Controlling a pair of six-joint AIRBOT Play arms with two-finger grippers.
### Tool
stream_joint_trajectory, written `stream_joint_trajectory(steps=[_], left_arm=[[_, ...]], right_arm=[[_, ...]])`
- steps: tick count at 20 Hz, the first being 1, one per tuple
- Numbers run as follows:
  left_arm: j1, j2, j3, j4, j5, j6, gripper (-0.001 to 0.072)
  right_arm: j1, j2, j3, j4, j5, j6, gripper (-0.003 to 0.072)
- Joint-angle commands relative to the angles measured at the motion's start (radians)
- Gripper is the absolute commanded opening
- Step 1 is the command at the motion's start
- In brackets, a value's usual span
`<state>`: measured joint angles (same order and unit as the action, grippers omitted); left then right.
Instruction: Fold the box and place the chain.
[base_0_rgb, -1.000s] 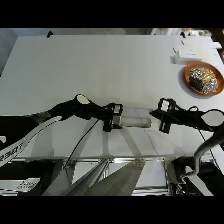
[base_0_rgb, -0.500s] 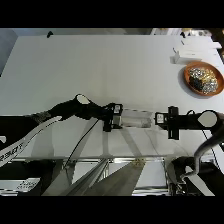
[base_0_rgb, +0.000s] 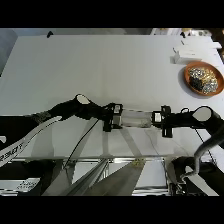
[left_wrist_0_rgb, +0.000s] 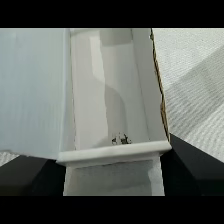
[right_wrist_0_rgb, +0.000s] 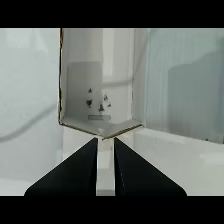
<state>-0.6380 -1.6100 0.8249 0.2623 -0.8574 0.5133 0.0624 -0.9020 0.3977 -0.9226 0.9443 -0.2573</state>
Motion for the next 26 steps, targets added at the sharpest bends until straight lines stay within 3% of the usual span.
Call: stream_joint_trajectory(steps=[1, 12, 17, 20, 23, 24, 26], left_arm=[[0.0, 0.0, 0.0, 0.0, 0.0, 0.0, 0.0185], [0.0, 0.0, 0.0, 0.0, 0.0, 0.0, 0.0185], [0.0, 0.0, 0.0, 0.0, 0.0, 0.0, 0.0185], [0.0, 0.0, 0.0, 0.0, 0.0, 0.0, 0.0185], [0.0, 0.0, 0.0, 0.0, 0.0, 0.0, 0.0185], [0.0, 0.0, 0.0, 0.0, 0.0, 0.0, 0.0185], [0.0, 0.0, 0.0, 0.0, 0.0, 0.0, 0.0185]], right_arm=[[0.001, -0.011, -0.002, 0.047, -0.002, -0.037, 0.0103], [0.05, -0.058, -0.03, 0.212, -0.038, -0.119, 0.0124], [0.148, -0.135, -0.03, 0.212, -0.1, -0.109, 0.0304], [0.148, -0.135, -0.03, 0.189, -0.099, -0.106, 0.034], [0.148, -0.117, -0.03, 0.182, -0.099, -0.044, 0.0328], [0.148, -0.097, -0.03, 0.166, -0.099, 0.002, 0.0266], [0.148, -0.029, -0.03, 0.081, -0.095, 0.129, 0.0056]])
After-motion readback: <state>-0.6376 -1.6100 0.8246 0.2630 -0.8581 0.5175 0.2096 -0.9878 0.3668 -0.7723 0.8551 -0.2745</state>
